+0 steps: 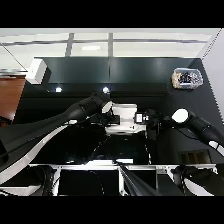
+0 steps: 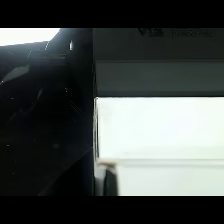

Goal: Fold the box and place the chain.

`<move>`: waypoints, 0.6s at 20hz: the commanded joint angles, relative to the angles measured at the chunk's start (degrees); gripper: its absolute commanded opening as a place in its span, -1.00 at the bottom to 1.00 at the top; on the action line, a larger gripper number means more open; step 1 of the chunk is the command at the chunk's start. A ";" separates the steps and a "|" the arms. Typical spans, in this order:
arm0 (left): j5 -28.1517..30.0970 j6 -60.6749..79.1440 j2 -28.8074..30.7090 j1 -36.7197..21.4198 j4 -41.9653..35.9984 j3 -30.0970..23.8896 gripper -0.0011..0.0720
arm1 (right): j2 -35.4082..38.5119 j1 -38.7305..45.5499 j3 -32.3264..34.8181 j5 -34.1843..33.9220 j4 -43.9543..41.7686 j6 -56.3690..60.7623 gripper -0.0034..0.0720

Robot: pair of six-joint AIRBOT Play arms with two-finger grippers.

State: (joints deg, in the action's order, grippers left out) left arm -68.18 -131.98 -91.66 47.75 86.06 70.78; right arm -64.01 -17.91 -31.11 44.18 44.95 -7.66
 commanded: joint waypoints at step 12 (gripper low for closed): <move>0.17 -0.02 -0.04 -0.02 0.00 0.00 -0.90 | -3.17 -2.86 0.15 0.04 -15.96 0.59 -0.31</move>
State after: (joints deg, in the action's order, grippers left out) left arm -68.20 -131.98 -91.66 47.75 86.11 70.78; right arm -65.93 -20.29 -31.05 43.94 34.04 -7.44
